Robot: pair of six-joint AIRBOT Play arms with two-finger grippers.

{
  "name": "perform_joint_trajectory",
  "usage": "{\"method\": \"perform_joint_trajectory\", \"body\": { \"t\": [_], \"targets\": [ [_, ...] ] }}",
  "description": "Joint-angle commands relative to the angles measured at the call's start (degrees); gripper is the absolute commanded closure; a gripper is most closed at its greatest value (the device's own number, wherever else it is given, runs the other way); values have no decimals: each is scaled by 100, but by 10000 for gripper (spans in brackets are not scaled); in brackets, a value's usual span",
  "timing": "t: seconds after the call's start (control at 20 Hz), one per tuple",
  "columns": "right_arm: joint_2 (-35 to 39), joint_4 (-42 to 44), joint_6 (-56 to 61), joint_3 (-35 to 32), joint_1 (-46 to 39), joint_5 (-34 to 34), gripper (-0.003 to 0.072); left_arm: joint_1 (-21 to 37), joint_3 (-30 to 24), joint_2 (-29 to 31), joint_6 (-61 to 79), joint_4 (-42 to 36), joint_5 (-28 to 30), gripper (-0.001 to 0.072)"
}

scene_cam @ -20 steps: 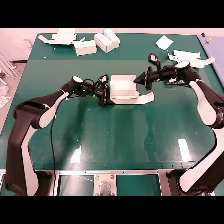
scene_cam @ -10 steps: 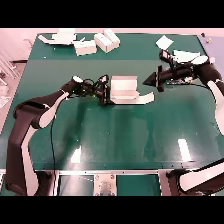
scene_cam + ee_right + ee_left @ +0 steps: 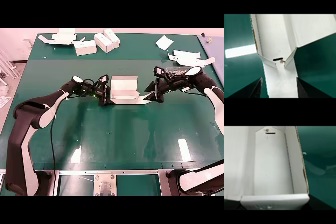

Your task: Fold the box and place the chain.

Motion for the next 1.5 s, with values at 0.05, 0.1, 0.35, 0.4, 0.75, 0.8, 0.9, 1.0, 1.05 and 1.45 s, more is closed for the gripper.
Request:
{"method": "perform_joint_trajectory", "body": {
  "t": [0.05, 0.1, 0.35, 0.4, 0.75, 0.8, 0.9, 1.0, 1.05, 1.45],
  "targets": [
    [-219, 374, -212, -48, 11, -48, 175, -2, 2, -2, 0, -11, -2, 364],
    [-260, 468, -258, -46, 11, -46, 236, -2, 2, -2, 0, -13, -2, 364],
    [-402, 960, -601, -46, 26, -48, 305, -2, 2, -2, 0, -28, -7, 364],
    [-413, 949, -621, -48, 50, -48, 319, -2, 2, -2, 0, -26, -7, 364],
    [-444, 981, -662, -46, 374, -46, 536, -2, 2, -2, 0, -35, -39, 364],
    [-444, 1019, -662, -46, 431, -46, 535, -2, 2, -2, 0, -57, -52, 364],
    [-444, 1064, -667, -46, 522, -57, 534, -2, 2, -2, 0, -76, -52, 364],
    [-444, 1062, -662, -46, 581, -146, 532, -2, 2, -2, 0, -74, -59, 364],
    [-444, 1064, -664, -46, 586, -173, 531, -2, 2, -2, 0, -74, -59, 364],
    [-546, 1058, -822, -46, 586, -173, 336, -2, 2, -2, 0, -74, -66, 364]
  ]
}}
